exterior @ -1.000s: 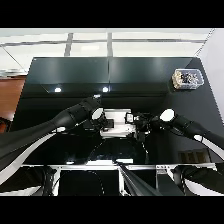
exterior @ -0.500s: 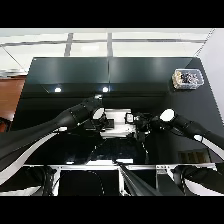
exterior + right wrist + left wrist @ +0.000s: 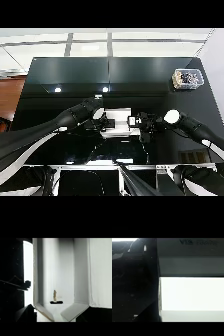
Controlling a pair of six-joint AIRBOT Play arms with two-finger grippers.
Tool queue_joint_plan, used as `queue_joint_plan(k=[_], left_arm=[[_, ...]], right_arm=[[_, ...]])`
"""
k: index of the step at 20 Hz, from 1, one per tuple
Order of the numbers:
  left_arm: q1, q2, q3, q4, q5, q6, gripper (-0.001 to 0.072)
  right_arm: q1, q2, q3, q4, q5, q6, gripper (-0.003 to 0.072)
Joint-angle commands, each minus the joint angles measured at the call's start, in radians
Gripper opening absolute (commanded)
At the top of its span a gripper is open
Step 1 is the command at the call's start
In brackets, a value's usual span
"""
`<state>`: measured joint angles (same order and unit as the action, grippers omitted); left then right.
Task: Fold the box and place the chain.
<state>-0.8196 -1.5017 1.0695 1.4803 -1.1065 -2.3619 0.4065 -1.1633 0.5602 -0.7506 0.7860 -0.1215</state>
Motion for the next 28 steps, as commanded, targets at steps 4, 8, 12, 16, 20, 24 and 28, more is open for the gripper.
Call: queue_joint_plan(k=[4,8,12,16,20,24,28], left_arm=[[0.0,-0.001,0.001,-0.001,-0.002,0.011,0.0026],[0.0,-0.001,0.001,-0.001,-0.002,0.024,0.0027],[0.0,-0.001,0.001,-0.001,0.0,0.024,0.0027],[0.0,-0.001,0.001,-0.001,-0.001,0.024,0.0027],[0.0,-0.001,0.001,-0.005,-0.002,0.024,0.0027],[0.0,-0.001,0.001,-0.005,-0.002,0.024,0.0027],[0.0,-0.001,0.001,-0.005,-0.001,0.024,0.0028]], right_arm=[[0.0,0.03,0.0,-0.053,-0.009,0.009,0.0438],[0.0,0.03,0.0,-0.033,-0.009,0.01,0.031],[0.0,0.027,0.0,0.084,-0.009,0.01,0.0304],[0.001,-0.004,0.0,0.22,-0.009,0.01,0.0303],[0.001,-0.037,0.0,0.227,-0.003,0.01,0.0305],[0.001,-0.056,-0.001,0.241,0.0,0.021,0.0253],[0.001,-0.057,-0.001,0.246,-0.002,0.021,0.028]])
